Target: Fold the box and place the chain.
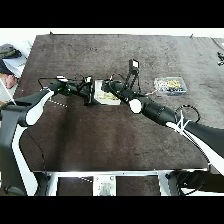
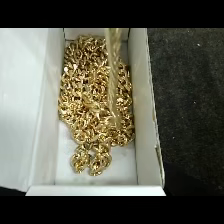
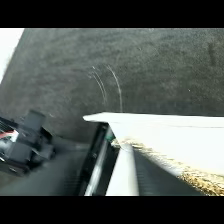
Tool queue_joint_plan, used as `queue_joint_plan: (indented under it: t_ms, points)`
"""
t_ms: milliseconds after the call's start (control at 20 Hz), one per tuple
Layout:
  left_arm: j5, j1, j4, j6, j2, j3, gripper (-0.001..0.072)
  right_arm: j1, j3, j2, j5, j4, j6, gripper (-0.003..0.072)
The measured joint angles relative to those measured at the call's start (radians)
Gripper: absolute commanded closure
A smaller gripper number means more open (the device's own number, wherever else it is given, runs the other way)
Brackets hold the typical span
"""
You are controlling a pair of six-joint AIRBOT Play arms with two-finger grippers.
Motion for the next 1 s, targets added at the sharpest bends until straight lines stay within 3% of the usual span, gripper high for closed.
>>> queue_joint_plan:
  t_ms: [200,500,550,750,1000]
  points:
    - [0.000,0.000,0.000,0.000,0.000,0.000,0.0431,-0.095,-0.087,0.076,0.071,-0.065,0.005,0.0254]
    - [0.000,0.000,0.000,0.000,0.000,0.000,0.0431,-0.367,-0.283,0.180,0.146,-0.092,0.051,0.0261]
    - [0.000,0.000,0.000,0.000,0.000,0.000,0.0431,-0.405,-0.295,0.174,0.149,-0.093,0.056,0.0326]
    - [0.000,0.000,0.000,0.000,0.000,0.000,0.0431,-0.499,-0.288,0.106,0.145,-0.093,0.083,0.0326]
    - [0.000,0.000,0.000,0.000,0.000,0.000,0.0431,-0.532,-0.182,-0.029,0.182,-0.088,0.101,0.0326]
